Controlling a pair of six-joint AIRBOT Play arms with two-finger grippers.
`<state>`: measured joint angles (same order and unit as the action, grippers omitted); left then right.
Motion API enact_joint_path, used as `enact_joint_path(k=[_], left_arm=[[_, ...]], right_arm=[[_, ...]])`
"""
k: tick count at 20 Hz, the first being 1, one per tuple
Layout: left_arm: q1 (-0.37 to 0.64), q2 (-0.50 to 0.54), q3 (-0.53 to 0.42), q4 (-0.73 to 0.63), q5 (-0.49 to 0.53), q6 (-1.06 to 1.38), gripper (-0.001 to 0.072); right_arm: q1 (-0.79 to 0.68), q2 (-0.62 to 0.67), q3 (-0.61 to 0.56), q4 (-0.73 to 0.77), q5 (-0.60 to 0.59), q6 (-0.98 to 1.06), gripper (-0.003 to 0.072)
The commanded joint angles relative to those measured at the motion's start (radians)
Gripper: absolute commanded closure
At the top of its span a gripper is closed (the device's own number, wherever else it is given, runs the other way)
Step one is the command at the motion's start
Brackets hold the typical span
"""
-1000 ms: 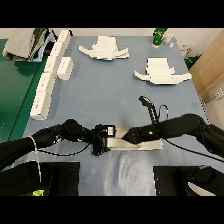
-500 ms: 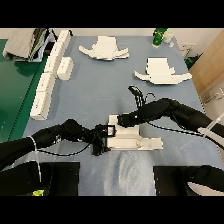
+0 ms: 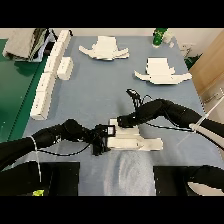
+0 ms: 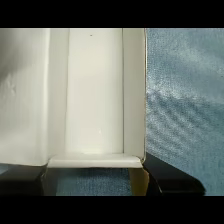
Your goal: Fold the box.
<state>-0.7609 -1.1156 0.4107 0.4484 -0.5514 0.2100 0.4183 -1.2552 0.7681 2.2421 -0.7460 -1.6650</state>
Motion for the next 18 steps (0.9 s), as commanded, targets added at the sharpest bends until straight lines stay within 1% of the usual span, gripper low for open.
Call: enact_joint_path(k=[1,5,8,10,12,14,18], left_arm=[[0.000,0.001,0.001,0.000,0.000,0.001,0.0258],[0.000,0.001,0.001,0.000,0.000,0.001,0.0258],[0.000,0.001,0.001,0.000,0.000,0.001,0.0258],[0.000,0.001,0.001,0.000,0.000,0.001,0.0258],[0.000,0.001,0.001,0.000,0.000,0.001,0.0258],[0.000,0.001,0.001,0.000,0.000,0.001,0.0258],[0.000,0.001,0.001,0.000,0.000,0.001,0.0258]], right_arm=[[0.001,-0.009,0.000,-0.003,0.003,-0.020,0.0683],[0.005,-0.030,-0.013,-0.006,0.004,-0.039,0.0683],[0.010,-0.019,-0.009,-0.019,0.002,-0.073,0.0684],[0.009,0.014,0.003,-0.022,0.001,-0.097,0.0683],[0.006,0.074,0.010,-0.040,-0.003,-0.127,0.0684],[0.006,0.145,0.014,-0.098,-0.049,-0.127,0.0684],[0.007,0.290,0.002,-0.258,-0.239,-0.151,0.0684]])
